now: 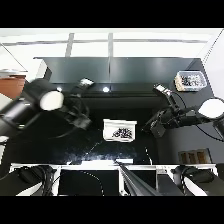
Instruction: Fold the box and place the chain.
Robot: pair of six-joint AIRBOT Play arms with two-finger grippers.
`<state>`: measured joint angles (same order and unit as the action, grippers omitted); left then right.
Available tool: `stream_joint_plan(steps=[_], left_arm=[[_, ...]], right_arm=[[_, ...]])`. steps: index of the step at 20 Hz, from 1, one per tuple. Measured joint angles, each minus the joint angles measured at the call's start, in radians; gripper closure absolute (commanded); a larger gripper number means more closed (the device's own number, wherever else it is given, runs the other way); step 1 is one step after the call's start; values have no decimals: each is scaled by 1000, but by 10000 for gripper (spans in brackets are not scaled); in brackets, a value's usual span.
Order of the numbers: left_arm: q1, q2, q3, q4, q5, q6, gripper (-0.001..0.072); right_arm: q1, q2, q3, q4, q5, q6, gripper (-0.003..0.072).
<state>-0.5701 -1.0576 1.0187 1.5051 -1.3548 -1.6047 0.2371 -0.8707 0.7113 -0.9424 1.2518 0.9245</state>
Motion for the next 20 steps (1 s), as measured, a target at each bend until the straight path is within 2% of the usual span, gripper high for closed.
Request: stream_joint_plan(steps=[2, 5, 6, 7, 8, 10, 13, 17, 20], left_arm=[[134, 54, -100, -152, 100, 147, 302], [324, 79, -245, -581, 173, 508, 300], [379, 71, -281, -716, 173, 633, 219], [418, 58, -305, -807, 162, 742, -10], [448, 40, -325, -873, 137, 850, 0], [472, 3, -347, -925, 116, 1042, -2], [456, -56, -364, -931, 114, 1352, 0], [386, -114, -371, -911, 220, 1596, 4], [322, -155, -372, -857, 254, 1762, 4]], right_arm=[[0, 0, 0, -35, -3, 24, 172], [0, 0, 0, -84, -4, 69, 172], [0, 0, 0, -95, -6, 81, 171], [0, 0, 0, -105, -5, 94, 172], [0, 0, 0, -109, -6, 104, 172], [0, 0, 0, -119, -6, 120, 172], [0, 0, 0, -126, -16, 138, 172], [0, 0, 0, -131, -24, 150, 172], [0, 0, 0, -132, -34, 153, 171]])
